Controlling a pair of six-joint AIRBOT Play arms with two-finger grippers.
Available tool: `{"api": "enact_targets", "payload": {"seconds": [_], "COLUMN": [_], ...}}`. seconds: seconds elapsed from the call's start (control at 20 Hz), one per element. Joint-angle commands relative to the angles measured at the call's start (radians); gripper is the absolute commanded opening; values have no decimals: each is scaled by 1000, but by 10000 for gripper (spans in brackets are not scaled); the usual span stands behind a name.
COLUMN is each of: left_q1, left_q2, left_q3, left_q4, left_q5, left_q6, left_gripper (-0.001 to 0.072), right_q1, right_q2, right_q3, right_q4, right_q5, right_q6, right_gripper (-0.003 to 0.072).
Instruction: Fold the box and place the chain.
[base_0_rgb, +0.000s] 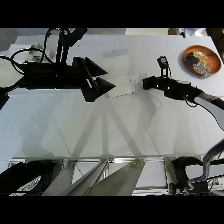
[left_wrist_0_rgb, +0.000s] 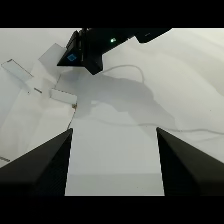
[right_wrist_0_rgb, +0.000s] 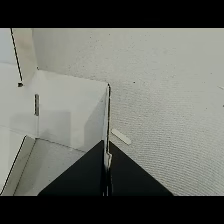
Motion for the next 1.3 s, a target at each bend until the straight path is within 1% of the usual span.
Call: {"api": "enact_targets", "payload": {"seconds": [0.0,0.8,1.0,1.1,1.15,1.2,1.25], "left_q1": [-1,0,8,64,108,156,211], "left_q2": [1,0,-1,-17,-37,-64,-104], "left_q3": [0,0,0,1,1,2,10], "left_q4": [0,-22,-16,-23,-27,-50,-85], "left_q5": [0,16,77,86,85,84,61], "left_q6": [0,-6,-31,-85,-94,-94,-93], "left_gripper": [567,564,557,374,354,358,371], "right_q1": [1,1,1,1,1,1,1], "right_q2": [-1,-1,-1,-1,-1,-1,-1], "right_q3": [0,0,0,0,0,0,0], "right_q4": [0,0,0,0,0,0,0], "right_q5": [2,2,2,2,2,2,2], "right_q6": [0,0,-1,0,0,0,0], "right_gripper": [19,19,19,19,19,19,19]}}
